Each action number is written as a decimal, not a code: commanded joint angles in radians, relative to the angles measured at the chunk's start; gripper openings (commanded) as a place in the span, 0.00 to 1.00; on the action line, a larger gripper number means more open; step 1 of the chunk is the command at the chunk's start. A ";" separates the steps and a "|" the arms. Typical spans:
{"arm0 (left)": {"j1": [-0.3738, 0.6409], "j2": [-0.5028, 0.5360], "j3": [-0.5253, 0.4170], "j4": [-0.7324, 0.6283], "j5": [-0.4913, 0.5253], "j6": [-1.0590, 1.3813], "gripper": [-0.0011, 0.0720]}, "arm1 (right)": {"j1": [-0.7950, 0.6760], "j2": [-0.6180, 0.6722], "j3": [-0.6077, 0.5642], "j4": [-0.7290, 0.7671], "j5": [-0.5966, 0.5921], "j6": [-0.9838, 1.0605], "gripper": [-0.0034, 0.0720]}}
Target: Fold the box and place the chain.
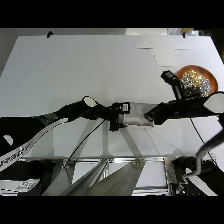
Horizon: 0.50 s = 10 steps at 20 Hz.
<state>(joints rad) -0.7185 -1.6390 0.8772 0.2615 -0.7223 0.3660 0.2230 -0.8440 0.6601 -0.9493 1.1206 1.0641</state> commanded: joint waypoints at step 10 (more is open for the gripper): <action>0.000 0.000 0.000 0.000 0.000 0.000 0.47 | -0.035 -0.101 0.217 -0.016 0.126 0.006 0.27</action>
<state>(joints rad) -0.7185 -1.6390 0.8772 0.2615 -0.7223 0.3660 0.2317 -0.9409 0.7395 -0.9501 1.1328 1.0248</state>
